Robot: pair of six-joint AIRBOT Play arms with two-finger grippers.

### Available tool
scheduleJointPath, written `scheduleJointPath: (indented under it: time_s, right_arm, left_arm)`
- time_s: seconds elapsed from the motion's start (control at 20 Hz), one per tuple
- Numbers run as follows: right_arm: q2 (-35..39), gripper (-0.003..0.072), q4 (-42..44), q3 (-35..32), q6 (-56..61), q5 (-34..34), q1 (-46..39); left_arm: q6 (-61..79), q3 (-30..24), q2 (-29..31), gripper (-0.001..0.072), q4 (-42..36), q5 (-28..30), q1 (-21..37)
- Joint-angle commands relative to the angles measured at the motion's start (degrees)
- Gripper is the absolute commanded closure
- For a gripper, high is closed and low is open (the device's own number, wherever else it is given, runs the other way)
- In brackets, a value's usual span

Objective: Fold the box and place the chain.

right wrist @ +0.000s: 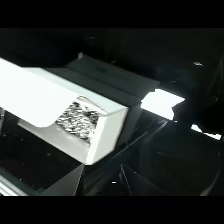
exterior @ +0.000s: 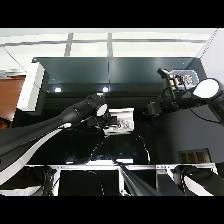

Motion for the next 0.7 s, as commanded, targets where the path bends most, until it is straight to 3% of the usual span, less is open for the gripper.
scheduleJointPath:
  time_s: [0.0, 0.1, 0.15, 0.3, 0.45, 0.55, 0.65]
  right_arm:
    - [0.5, 0.0410, -1.4, 0.2, -0.1, 1.7, -2.0]
    - [0.5, 0.0410, -2.1, 0.2, -0.1, 1.7, -2.0]
    - [0.5, 0.0410, -2.7, 0.2, -0.1, 1.7, -2.0]
    - [0.5, 0.0410, -3.7, 0.2, -0.1, 1.3, -2.0]
    - [0.5, 0.0410, -3.8, 0.2, -0.1, 1.0, -2.0]
    - [0.5, 0.0410, -3.8, 0.2, -0.1, 0.5, -2.0]
    - [0.5, 0.0410, -3.8, 0.2, -0.1, 0.1, -2.0]
  left_arm:
    - [0.0, 0.6, -0.3, 0.0652, -0.9, -1.0, 0.1]
    - [0.0, 2.8, 0.2, 0.0301, -0.1, -4.1, -0.2]
    - [0.0, 4.0, 0.9, 0.0254, 1.5, -5.6, -0.6]
    - [4.6, 5.7, 6.5, 0.0254, 7.0, -7.5, -0.6]
    - [10.4, 4.0, 14.7, 0.0254, 14.6, -11.9, -1.4]
    - [10.8, -1.2, 20.7, 0.0255, 22.4, -14.1, -0.5]
    - [11.9, -8.8, 25.7, 0.0257, 21.8, -13.6, 4.3]
